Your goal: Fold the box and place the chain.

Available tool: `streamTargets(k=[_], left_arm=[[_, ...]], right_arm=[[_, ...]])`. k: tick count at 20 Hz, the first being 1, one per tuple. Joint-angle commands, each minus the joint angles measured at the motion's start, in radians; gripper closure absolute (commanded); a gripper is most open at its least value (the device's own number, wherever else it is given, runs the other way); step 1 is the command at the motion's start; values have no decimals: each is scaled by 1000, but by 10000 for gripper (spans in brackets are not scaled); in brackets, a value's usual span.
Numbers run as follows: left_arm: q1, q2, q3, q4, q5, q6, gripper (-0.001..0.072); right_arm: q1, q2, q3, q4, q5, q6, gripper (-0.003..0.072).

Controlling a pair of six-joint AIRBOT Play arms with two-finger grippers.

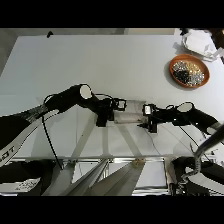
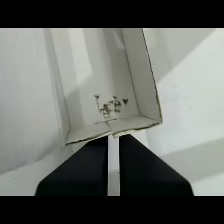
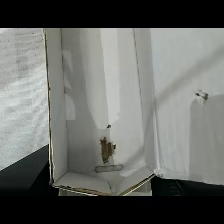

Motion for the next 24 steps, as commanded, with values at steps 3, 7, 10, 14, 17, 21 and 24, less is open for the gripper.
streamTargets(k=[3, 7, 10, 14, 17, 21, 24], left_arm=[[-38, -2, -1, -34, 93, 6, 657], [-75, -21, -1, -47, 109, 6, 672], [-89, -40, -1, -48, 109, 5, 494], [-89, -42, -1, -47, 109, 1, 378], [-89, -37, -1, -47, 99, -3, 401], [-48, 26, -1, -17, 53, -117, 705], [21, 95, -1, 66, -17, -337, 706]], right_arm=[[0, 1, 0, 0, 0, 0, 276], [0, 1, 0, 0, 0, 0, 276], [0, 1, 0, 0, 0, 0, 276], [0, 1, 0, 0, 0, 0, 276], [0, 1, 0, 0, 0, 0, 276], [0, 1, 0, 0, 0, 0, 276], [0, 1, 0, 0, 0, 0, 276]])
